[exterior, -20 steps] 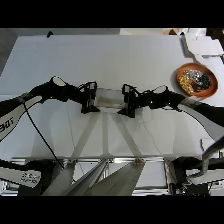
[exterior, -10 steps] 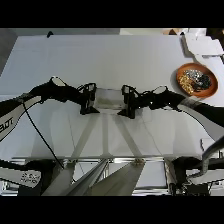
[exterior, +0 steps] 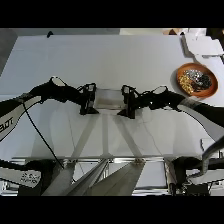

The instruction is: Fold the box and place the chain.

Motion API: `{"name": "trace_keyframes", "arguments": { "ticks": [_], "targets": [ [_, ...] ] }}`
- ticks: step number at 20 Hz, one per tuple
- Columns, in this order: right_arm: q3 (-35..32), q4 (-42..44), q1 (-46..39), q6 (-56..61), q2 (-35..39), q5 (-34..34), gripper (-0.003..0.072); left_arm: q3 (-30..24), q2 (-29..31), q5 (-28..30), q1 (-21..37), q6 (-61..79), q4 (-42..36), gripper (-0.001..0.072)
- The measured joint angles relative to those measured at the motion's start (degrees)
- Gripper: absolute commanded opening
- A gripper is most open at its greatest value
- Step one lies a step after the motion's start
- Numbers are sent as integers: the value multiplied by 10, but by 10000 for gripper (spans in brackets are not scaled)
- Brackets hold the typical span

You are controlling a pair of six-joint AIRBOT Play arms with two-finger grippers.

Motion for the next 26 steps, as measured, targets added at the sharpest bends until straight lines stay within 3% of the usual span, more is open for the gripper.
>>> {"name": "trace_keyframes", "arguments": {
  "ticks": [12,13,15,21,26],
  "targets": [
    [0,2,0,0,0,-1,514,0,0,-2,0,0,0,275],
    [0,3,0,0,0,-1,526,0,0,-2,0,0,0,275],
    [0,7,0,0,0,-2,700,0,0,-2,0,0,0,275],
    [0,-6,0,-3,8,-9,695,0,0,-3,0,0,0,275],
    [0,-75,-9,3,37,-10,693,0,0,-2,0,0,0,275]
  ]
}}
